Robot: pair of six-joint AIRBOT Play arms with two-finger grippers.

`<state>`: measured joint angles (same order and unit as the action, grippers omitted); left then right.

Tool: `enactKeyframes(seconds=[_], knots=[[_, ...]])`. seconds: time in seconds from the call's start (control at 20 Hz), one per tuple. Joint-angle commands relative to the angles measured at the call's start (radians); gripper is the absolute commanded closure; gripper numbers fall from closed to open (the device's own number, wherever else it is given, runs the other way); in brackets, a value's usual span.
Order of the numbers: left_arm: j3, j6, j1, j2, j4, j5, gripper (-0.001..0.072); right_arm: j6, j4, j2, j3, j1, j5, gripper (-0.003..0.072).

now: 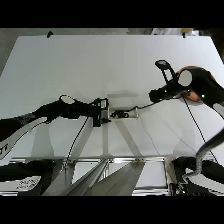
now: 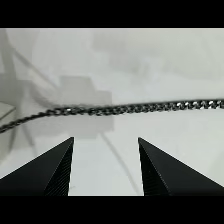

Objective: Fold the box and place the chain.

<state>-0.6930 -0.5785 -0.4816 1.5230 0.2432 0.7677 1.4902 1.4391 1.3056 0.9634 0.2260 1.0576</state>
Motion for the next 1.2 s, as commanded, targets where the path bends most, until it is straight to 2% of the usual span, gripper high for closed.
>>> enactKeyframes(seconds=[0.0, 0.15, 0.35, 0.55, 0.65, 0.7, 0.75, 0.8, 0.95, 1.15], knots=[[0.0, 0.0, 0.0, -0.001, 0.0, 0.0, 0.0698, 0.056, 0.037, 0.086, -0.007, -0.011, 0.001, 0.0257], [0.0, 0.0, 0.0, -0.001, 0.0, 0.0, 0.0698, 0.058, 0.034, 0.11, -0.007, -0.011, -0.015, 0.0291], [0.0, 0.0, 0.0, -0.001, 0.0, 0.0, 0.0698, 0.1, 0.031, 0.128, -0.007, -0.011, -0.073, 0.0292], [0.0, 0.0, 0.0, -0.001, 0.0, 0.0, 0.0698, 0.111, 0.03, 0.165, -0.007, -0.011, -0.07, 0.038], [0.0, 0.0, 0.0, -0.001, 0.0, 0.0, 0.0698, 0.114, 0.026, 0.176, -0.007, -0.011, -0.069, 0.0458], [0.0, 0.0, 0.0, -0.001, 0.0, 0.0, 0.0698, 0.125, 0.026, 0.176, -0.007, -0.011, -0.069, 0.0527], [0.0, 0.0, 0.0, -0.001, 0.0, 0.0, 0.0698, 0.125, 0.026, 0.176, -0.007, -0.011, -0.063, 0.0632], [0.0, 0.0, 0.0, -0.001, 0.0, 0.0, 0.0698, 0.124, 0.026, 0.176, -0.007, -0.011, -0.052, 0.0666], [0.0, 0.0, 0.0, -0.001, 0.0, 0.0, 0.0698, 0.082, 0.026, 0.157, -0.007, -0.005, -0.017, 0.0667], [0.0, 0.0, 0.0, -0.001, 0.0, 0.0, 0.0698, 0.042, 0.027, 0.066, -0.007, 0.024, 0.021, 0.0667]])
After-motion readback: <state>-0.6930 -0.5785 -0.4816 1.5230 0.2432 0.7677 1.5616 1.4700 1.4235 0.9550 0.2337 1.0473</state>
